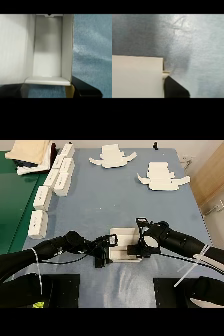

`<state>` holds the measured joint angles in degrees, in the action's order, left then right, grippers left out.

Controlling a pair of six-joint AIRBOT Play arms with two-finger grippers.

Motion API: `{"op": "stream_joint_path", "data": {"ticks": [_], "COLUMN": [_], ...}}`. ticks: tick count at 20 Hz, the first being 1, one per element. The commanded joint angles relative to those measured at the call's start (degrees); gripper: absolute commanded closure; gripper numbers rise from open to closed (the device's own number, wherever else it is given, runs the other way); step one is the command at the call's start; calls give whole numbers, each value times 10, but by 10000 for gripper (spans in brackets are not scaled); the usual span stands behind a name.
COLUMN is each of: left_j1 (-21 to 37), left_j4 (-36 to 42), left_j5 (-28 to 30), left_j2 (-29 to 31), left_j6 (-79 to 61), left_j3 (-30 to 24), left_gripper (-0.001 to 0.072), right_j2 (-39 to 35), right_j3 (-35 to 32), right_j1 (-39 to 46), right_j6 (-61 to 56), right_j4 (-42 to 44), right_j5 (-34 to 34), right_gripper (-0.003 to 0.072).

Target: Fold the box.

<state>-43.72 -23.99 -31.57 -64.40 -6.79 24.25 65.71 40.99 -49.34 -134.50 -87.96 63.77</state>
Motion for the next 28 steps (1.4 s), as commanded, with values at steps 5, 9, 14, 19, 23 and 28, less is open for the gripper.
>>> {"op": "stream_joint_path", "data": {"ticks": [5, 9, 14, 19, 23, 28], "left_j1": [0, 0, 0, 0, 0, 0], "left_j4": [0, 0, 0, 0, 0, 0], "left_j5": [0, 0, 0, 0, 0, 0], "left_j2": [0, 0, 0, 0, 0, 0], "left_j6": [0, 0, 0, 0, 0, 0], "left_j3": [0, 0, 0, 0, 0, 0], "left_gripper": [250, 249, 250, 250, 249, 249], "right_j2": [17, 16, 16, -12, -76, -97], "right_j3": [6, 27, 88, 124, 124, 97], "right_j1": [-4, -4, -4, -3, 17, 164], "right_j6": [-20, 0, 28, 46, 82, 198], "right_j4": [-19, -16, -35, -99, -95, -91], "right_j5": [15, 28, 122, 203, 177, 130], "right_gripper": [683, 397, 304, 306, 310, 683]}}
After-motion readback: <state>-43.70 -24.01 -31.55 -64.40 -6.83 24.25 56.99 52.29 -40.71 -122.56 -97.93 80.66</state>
